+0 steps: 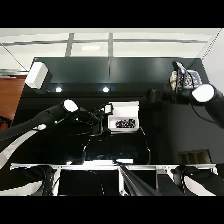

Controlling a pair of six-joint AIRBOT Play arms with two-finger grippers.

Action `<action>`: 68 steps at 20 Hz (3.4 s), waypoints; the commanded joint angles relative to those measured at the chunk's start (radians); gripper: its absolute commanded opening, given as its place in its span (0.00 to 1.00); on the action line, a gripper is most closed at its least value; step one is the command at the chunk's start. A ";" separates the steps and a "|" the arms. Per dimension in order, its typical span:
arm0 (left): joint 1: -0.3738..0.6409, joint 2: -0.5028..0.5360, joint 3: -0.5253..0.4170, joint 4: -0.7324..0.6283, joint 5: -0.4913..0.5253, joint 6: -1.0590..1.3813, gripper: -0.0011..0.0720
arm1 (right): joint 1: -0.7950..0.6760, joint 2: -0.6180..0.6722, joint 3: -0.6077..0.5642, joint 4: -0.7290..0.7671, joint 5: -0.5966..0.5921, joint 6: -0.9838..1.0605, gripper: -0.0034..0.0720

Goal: Fold the box and place the chain.

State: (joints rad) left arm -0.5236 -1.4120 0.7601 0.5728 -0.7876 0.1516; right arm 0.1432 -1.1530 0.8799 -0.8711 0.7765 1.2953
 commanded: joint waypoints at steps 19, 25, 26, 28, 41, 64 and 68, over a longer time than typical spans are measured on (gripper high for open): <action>0.002 -0.002 0.001 0.002 -0.011 0.001 0.46 | 0.189 -0.112 0.077 0.032 0.415 -0.812 1.00; 0.002 -0.002 0.001 0.002 -0.011 0.001 0.46 | 0.250 -0.112 0.077 0.024 0.335 -0.927 1.00; 0.002 -0.002 0.001 0.002 -0.011 0.001 0.46 | 0.249 -0.111 0.077 0.019 0.347 -0.927 1.00; 0.002 -0.002 0.001 0.002 -0.011 0.001 0.46 | 0.249 -0.100 0.077 -0.002 0.374 -0.918 1.00; 0.002 -0.002 0.001 0.002 -0.011 0.001 0.46 | 0.252 -0.017 -0.116 0.043 0.168 -1.043 1.00; 0.002 -0.002 0.001 0.002 -0.011 0.001 0.46 | 0.252 -0.007 -0.109 0.110 0.187 -1.011 0.45; 0.002 -0.002 0.001 0.002 -0.010 0.001 0.46 | 0.252 -0.007 -0.109 0.110 0.188 -0.999 0.45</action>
State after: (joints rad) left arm -0.5228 -1.4128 0.7609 0.5751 -0.7982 0.1528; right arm 0.3939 -1.1603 0.7708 -0.7605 0.9623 0.2882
